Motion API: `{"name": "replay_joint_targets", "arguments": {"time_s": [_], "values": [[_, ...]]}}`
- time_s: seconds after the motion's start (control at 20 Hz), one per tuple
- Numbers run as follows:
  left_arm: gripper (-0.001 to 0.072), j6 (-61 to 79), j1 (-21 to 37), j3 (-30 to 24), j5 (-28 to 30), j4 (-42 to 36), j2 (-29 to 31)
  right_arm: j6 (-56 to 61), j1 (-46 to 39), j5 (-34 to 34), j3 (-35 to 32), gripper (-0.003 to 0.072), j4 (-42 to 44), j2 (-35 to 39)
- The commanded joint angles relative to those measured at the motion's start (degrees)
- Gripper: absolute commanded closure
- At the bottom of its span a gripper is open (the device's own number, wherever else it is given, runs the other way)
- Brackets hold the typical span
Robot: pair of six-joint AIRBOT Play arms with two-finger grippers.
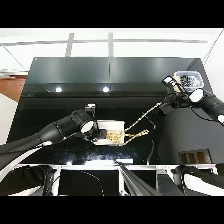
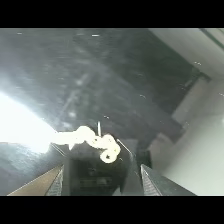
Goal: Fold the box and place the chain.
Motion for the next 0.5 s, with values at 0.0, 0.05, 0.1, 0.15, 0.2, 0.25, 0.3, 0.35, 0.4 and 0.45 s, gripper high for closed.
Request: {"name": "replay_joint_targets", "arguments": {"time_s": [0.0, 0.05, 0.1, 0.15, 0.2, 0.25, 0.3, 0.35, 0.4, 0.45], "values": [[0.0678, 0.0, 0.0, 0.0, 0.0, 0.0, 0.0, -7.0, -0.1, 0.6, 0.1, 0.0144, 4.4, -0.8], [0.0677, 0.0, 0.0, 0.0, 0.0, 0.0, 0.0, -8.0, -0.1, 0.5, 0.1, 0.0144, 4.5, -0.9], [0.0678, 0.0, 0.0, 0.0, 0.0, 0.0, 0.0, -8.5, -0.1, 0.3, 0.1, 0.0145, 4.5, -1.1], [0.0678, 0.0, 0.0, 0.0, 0.0, 0.0, 0.0, -8.6, -0.1, -0.3, 0.1, 0.0145, 4.5, -1.2], [0.0678, 0.0, 0.0, 0.0, 0.0, 0.0, 0.0, -8.6, -0.1, -0.9, 0.1, 0.0145, 4.5, -1.4], [0.0678, 0.0, 0.0, 0.0, 0.0, 0.0, 0.0, -8.9, -0.1, -1.6, 0.1, 0.0145, 4.5, -1.6], [0.0678, 0.0, 0.0, 0.0, 0.0, 0.0, 0.0, -9.1, -0.1, -2.0, 0.1, 0.0145, 4.5, -1.8], [0.0678, 0.0, 0.0, 0.0, 0.0, 0.0, 0.0, -9.2, -0.1, -2.4, 0.1, 0.0145, 4.5, -1.9], [0.0678, 0.0, 0.0, 0.0, 0.0, 0.0, 0.0, -9.2, -0.1, -2.7, 0.1, 0.0145, 4.4, -2.2], [0.0677, 0.0, 0.0, 0.0, 0.0, 0.0, 0.0, -9.2, -0.1, -2.9, 0.1, 0.0145, 4.4, -2.3]]}}
